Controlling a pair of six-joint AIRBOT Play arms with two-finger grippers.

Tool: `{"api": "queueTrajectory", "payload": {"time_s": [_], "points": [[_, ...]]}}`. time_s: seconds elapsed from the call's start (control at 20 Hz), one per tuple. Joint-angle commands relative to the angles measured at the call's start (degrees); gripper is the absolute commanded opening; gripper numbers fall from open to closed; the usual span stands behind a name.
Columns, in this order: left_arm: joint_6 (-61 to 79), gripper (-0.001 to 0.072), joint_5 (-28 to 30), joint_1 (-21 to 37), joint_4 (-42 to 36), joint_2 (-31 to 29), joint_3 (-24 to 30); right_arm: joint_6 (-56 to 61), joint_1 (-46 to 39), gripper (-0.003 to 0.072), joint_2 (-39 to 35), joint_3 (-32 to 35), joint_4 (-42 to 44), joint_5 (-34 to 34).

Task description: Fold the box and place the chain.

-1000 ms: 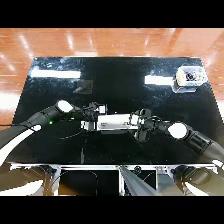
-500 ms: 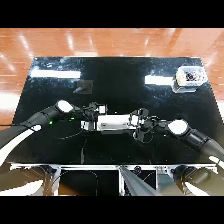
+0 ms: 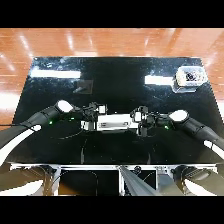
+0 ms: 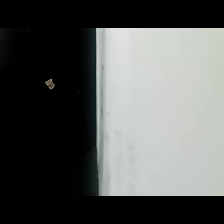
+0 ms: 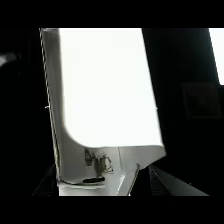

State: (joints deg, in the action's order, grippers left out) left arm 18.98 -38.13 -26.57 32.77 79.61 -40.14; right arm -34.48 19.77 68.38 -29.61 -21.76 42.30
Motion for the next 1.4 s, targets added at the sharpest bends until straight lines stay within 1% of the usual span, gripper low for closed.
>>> {"api": "queueTrajectory", "payload": {"time_s": [0.0, 0.1, 0.3, 0.45, 0.55, 1.0, 1.35], "points": [[0.0, 0.0026, 0.0, 0.0, 0.0, 0.0, 0.0, -2.4, -1.6, 0.0709, 3.6, -1.7, 3.5, 4.6], [0.0, 0.0027, 0.0, 0.0, 0.0, 0.0, 0.0, -2.5, -1.0, 0.0708, 4.6, -1.8, 4.1, 5.4], [0.0, 0.0026, 0.0, 0.0, 0.0, 0.0, 0.0, -0.3, -0.3, 0.0708, 4.7, -2.0, 3.7, 3.6], [0.0, 0.0026, 0.0, 0.0, 0.0, 0.0, 0.0, 4.7, 2.6, 0.0708, 4.7, -2.1, -2.7, -0.8], [0.0, 0.0027, 0.0, 0.0, 0.0, 0.0, 0.0, 5.4, 3.3, 0.0708, 4.9, -2.1, -3.8, -1.6], [0.0, 0.0026, 0.0, 0.0, 0.0, 0.0, 0.0, 7.3, 4.3, 0.0708, 5.3, -2.5, -5.0, -2.9], [0.0, 0.0028, 0.0, 0.0, 0.0, 0.0, 0.0, 11.6, 5.1, 0.0708, 6.9, -4.4, -7.9, -3.3]]}}
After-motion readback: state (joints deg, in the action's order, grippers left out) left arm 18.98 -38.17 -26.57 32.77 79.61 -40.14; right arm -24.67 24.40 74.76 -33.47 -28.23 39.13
